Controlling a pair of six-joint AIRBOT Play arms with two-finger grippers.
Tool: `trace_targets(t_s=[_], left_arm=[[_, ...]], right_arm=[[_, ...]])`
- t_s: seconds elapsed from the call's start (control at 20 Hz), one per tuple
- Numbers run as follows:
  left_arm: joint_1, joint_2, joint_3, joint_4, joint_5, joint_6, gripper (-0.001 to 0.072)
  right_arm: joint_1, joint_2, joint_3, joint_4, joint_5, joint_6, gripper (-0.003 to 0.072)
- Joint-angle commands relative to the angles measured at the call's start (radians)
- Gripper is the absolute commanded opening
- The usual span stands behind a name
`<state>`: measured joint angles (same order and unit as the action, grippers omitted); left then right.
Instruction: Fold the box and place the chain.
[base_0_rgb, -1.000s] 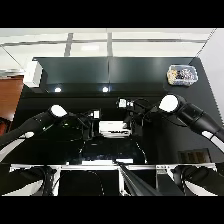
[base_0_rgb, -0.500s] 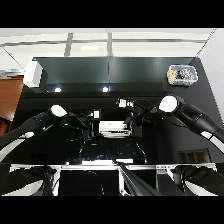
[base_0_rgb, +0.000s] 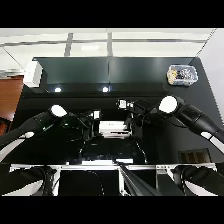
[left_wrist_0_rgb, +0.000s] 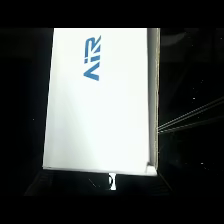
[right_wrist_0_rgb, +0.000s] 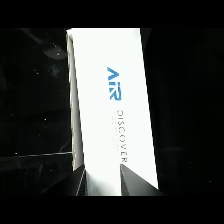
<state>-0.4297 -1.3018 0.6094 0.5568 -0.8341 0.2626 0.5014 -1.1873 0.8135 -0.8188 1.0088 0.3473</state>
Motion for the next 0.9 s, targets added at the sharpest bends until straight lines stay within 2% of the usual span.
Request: trace_targets(t_s=[0.0, 0.1, 0.15, 0.65, 0.85], left_arm=[[-0.001, 0.000, 0.000, 0.001, 0.003, -0.001, 0.0386], [-0.001, 0.000, 0.000, 0.001, 0.003, -0.001, 0.0387], [-0.001, 0.000, 0.000, 0.001, 0.003, -0.001, 0.0386], [-0.001, -0.001, 0.000, 0.001, 0.003, -0.001, 0.0386], [-0.001, -0.001, 0.000, 0.001, 0.003, -0.001, 0.0386]], right_arm=[[0.000, -0.001, -0.002, -0.001, 0.014, 0.001, 0.0229], [0.000, -0.001, -0.002, 0.000, 0.019, 0.001, 0.0231], [0.000, -0.001, -0.002, 0.000, 0.021, 0.001, 0.0269], [0.013, -0.001, -0.006, 0.014, 0.034, 0.013, 0.0269], [0.037, -0.008, -0.033, 0.012, 0.004, 0.042, 0.0269]])
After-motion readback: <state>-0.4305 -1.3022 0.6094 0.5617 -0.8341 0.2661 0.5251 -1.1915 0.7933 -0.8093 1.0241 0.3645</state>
